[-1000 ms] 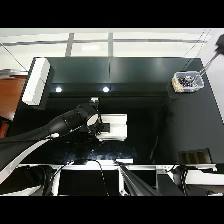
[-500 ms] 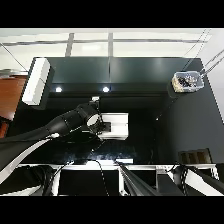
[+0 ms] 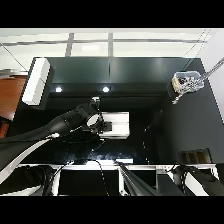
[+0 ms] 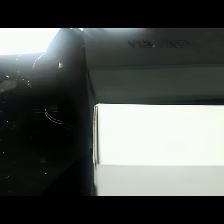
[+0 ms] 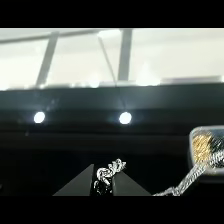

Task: Fold the box and place the chain.

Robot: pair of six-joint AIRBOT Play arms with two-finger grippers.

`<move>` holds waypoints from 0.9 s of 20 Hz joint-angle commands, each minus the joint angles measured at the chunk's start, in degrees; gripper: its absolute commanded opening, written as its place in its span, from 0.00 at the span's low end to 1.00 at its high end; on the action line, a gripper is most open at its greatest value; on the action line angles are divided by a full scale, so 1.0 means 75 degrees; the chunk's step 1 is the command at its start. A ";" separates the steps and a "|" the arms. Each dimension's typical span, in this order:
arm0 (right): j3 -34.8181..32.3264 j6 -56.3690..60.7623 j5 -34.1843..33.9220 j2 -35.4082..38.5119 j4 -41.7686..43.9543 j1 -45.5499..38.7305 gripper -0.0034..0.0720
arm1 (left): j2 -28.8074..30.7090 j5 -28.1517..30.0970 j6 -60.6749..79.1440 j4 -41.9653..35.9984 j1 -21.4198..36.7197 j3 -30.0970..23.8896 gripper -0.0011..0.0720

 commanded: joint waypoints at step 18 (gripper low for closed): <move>-0.3264 0.0175 -0.1623 0.0836 0.2159 0.4389 0.07 | 0.0003 -0.0251 0.0114 0.0029 0.0000 0.0000 0.06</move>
